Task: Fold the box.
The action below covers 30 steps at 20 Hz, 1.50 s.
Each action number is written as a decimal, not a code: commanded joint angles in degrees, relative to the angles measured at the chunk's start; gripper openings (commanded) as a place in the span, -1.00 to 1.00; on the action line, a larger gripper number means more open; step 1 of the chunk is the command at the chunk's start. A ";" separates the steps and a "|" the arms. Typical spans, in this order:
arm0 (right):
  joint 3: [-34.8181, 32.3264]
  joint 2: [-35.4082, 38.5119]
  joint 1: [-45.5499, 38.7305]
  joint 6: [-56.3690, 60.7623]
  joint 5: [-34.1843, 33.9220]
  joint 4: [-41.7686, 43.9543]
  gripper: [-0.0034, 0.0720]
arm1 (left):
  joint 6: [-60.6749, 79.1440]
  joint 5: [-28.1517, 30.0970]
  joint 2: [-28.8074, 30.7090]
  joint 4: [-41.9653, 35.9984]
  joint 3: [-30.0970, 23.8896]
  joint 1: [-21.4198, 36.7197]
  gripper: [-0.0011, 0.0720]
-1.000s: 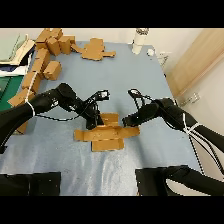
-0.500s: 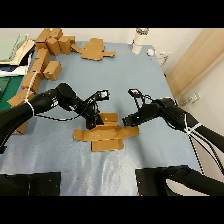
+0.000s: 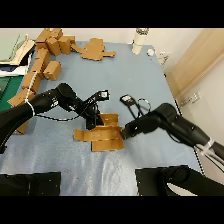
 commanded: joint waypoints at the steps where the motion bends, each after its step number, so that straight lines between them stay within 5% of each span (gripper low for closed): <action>1: -5.09 4.98 13.22 0.85 7.52 -6.99 -0.91 | -0.04 0.07 -0.04 0.02 -0.02 -0.02 -0.94; 4: -11.50 5.53 26.12 -6.43 13.84 -12.87 -0.90 | -0.02 0.04 -0.04 0.02 -0.02 -0.04 -0.94; 5: -12.55 4.81 28.70 -6.84 13.99 -14.60 -0.65 | -0.02 0.07 -0.04 0.02 -0.02 -0.02 -0.94; 6: -13.00 3.72 30.38 -7.08 13.97 -16.00 0.16 | -0.02 0.09 -0.04 0.02 -0.02 0.00 -0.94; 7: -12.98 2.64 30.95 -7.08 14.08 -17.09 0.54 | -0.02 0.09 -0.04 0.02 -0.02 0.00 -0.94; 18: -12.59 -4.24 30.80 2.89 18.88 -37.24 0.53 | -0.02 0.11 -0.04 0.02 -0.02 -0.02 -0.94; 30: -11.30 -4.13 30.82 9.51 18.27 -39.47 0.53 | -0.02 0.09 -0.04 0.02 -0.02 -0.02 -0.94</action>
